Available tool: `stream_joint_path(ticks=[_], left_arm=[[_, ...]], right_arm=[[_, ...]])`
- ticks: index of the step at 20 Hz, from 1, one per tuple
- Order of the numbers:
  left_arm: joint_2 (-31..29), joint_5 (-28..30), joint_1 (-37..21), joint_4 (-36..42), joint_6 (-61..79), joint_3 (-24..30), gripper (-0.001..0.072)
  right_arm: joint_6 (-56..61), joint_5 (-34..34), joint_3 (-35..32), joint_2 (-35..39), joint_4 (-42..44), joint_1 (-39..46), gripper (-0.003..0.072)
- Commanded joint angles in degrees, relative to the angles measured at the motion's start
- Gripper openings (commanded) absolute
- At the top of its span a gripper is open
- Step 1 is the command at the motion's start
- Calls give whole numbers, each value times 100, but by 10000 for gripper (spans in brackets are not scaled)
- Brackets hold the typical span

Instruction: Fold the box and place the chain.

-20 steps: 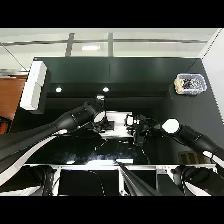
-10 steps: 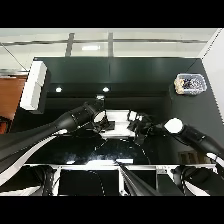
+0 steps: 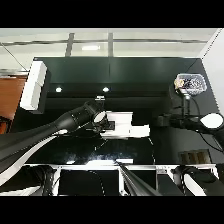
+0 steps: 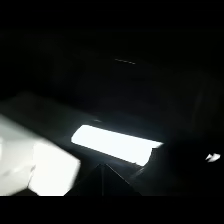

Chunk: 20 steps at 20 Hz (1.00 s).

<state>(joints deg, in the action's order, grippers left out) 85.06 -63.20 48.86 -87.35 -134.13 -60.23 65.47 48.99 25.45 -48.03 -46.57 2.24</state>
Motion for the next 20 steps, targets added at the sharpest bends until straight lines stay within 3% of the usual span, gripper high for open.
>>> stream_joint_path(ticks=[1,4,7,12,14,15,16,17,18,20], left_arm=[[4,7,-2,-7,-7,-2,35],[4,-9,-2,-7,-4,-2,35],[2,-15,-2,-7,-4,-2,35],[4,-13,-2,-4,-4,-2,35],[4,-33,-2,-4,-4,-2,35],[2,-37,-2,-4,-4,-2,35],[2,-35,-2,-4,-4,-2,35],[2,-35,-2,-4,-4,-2,35],[4,-35,-2,-4,-4,-2,35],[4,-35,-2,-7,-4,-2,35]], right_arm=[[1484,358,-341,-138,52,619,16],[1167,708,-455,-651,245,92,16],[177,841,-448,-1305,1209,-592,15],[-715,802,-262,-1751,2151,-772,19],[-726,828,-146,-1751,2142,-772,173],[-728,859,-94,-1751,2140,-772,174],[-728,890,-37,-1751,2140,-772,379],[-728,903,11,-1751,2140,-772,630],[-745,901,55,-1751,2120,-772,700],[-743,990,68,-1751,2142,-774,700]])
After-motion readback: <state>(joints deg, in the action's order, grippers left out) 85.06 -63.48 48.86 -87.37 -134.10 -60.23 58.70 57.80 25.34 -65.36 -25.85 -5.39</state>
